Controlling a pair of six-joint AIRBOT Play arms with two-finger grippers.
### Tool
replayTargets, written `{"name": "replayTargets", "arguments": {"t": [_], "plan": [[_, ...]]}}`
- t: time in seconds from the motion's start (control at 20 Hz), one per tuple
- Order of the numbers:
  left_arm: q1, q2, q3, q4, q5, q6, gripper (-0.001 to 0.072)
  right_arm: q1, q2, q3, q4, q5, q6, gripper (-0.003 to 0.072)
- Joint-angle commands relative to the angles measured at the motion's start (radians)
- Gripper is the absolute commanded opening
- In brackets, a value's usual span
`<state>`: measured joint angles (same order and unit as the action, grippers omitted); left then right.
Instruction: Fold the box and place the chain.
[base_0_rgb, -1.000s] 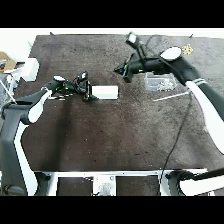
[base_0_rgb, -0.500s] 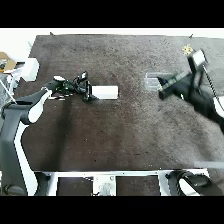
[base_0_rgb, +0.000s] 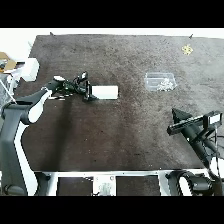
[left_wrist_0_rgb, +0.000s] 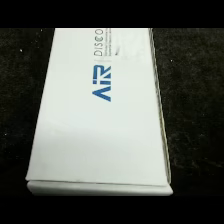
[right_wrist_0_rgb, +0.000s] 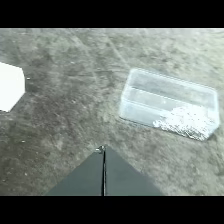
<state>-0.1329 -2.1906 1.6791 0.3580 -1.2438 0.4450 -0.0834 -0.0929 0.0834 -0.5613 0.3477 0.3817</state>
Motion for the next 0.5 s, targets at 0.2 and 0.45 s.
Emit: {"name": "replayTargets", "arguments": {"t": [0.2,0.45], "plan": [[0.003,0.005,0.002,-0.025,0.006,-0.034,0.0008,-0.009,0.061,-0.052,0.0,-0.005,0.005,0.0002],[0.081,0.212,0.008,-0.157,0.097,-0.23,0.0005,-0.009,0.061,-0.052,-0.019,-0.013,0.005,0.0002]]}}
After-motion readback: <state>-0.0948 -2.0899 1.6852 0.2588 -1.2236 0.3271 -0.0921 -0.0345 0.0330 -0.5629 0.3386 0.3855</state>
